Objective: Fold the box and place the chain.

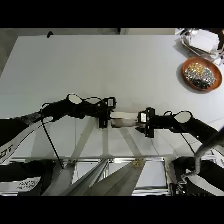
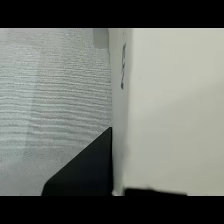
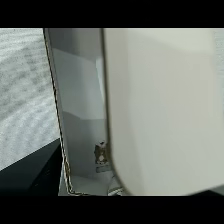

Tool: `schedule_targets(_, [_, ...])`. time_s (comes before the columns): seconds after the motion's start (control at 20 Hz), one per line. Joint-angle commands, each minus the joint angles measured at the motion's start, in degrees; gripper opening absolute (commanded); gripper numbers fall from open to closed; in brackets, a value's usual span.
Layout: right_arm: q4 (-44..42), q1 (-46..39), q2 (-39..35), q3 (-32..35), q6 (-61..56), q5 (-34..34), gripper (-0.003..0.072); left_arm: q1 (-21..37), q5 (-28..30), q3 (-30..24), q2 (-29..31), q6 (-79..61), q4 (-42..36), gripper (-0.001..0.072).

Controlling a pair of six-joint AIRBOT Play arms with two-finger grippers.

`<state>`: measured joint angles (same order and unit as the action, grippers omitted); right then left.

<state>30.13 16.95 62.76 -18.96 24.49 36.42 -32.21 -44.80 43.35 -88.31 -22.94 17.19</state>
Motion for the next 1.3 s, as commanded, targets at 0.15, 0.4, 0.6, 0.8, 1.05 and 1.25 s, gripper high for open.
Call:
schedule_targets(0.15, [0.0, 0.0, 0.0, 0.0, 0.0, 0.1, 0.0397, 0.0, 0.0, 0.0, 0.0, 0.0, 0.0, 0.0013])
schedule_targets(0.4, [0.0, 0.0, 0.0, 0.0, 0.0, 0.1, 0.0397, 0.2, 2.3, 0.0, 2.6, 0.2, 0.8, 0.0394])
schedule_targets(0.6, [0.0, 0.0, 0.0, 0.0, 0.0, 0.1, 0.0397, 3.1, 3.0, 0.0, 6.7, 4.6, 5.4, 0.0555])
schedule_targets(0.8, [0.0, 0.0, 0.0, 0.0, 0.0, 0.1, 0.0397, 8.3, 1.3, 0.0, 13.0, 17.6, 19.1, 0.0625])
schedule_targets(1.05, [0.0, 0.0, 0.0, 0.0, 0.0, 0.1, 0.0397, 8.0, -7.4, 0.0, 23.6, 20.7, 24.2, 0.0231])
schedule_targets(1.25, [0.0, 0.0, 0.0, 0.0, 0.0, 0.1, 0.0397, 2.2, -22.4, 0.0, 24.8, 22.9, 24.0, 0.0005])
